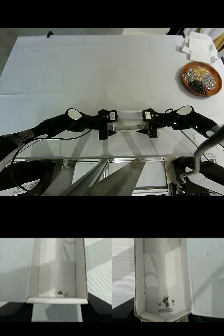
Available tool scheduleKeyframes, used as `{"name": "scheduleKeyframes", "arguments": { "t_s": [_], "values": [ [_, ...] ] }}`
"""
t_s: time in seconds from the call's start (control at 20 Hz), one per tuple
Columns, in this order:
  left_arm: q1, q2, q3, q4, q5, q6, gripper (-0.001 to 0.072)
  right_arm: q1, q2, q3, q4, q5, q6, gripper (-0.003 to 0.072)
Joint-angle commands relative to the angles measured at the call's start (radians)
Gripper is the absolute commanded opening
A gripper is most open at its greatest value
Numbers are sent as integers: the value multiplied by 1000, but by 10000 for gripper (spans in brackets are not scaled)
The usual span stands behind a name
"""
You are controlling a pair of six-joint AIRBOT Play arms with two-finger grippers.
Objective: Fold the box and place the chain.
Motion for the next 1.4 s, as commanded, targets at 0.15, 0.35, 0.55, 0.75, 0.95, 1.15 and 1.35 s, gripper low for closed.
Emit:
{"name": "scheduleKeyframes", "arguments": {
  "t_s": [0.15, 0.35, 0.55, 0.75, 0.95, 1.15, 1.35],
  "values": [
    [1, 0, 0, 1, 3, 0, 413, 0, 0, 0, 0, 2, 0, 434],
    [1, 0, 0, 1, 3, -1, 413, 0, 0, 0, 0, -8, 0, 434],
    [1, 0, 0, 1, 3, 0, 413, 0, 0, 0, 0, -11, -1, 434],
    [1, 0, 0, 1, 3, 0, 413, 0, 0, 0, 0, -10, -1, 434],
    [1, 0, 0, 1, 2, -1, 413, 0, 0, 0, 0, 5, -1, 433],
    [1, 0, 0, 1, 3, 0, 413, 0, 0, 0, 0, 1, -1, 433],
    [1, 0, 0, 1, 2, 0, 413, 0, 0, 0, 0, 10, 0, 430]
  ]
}}
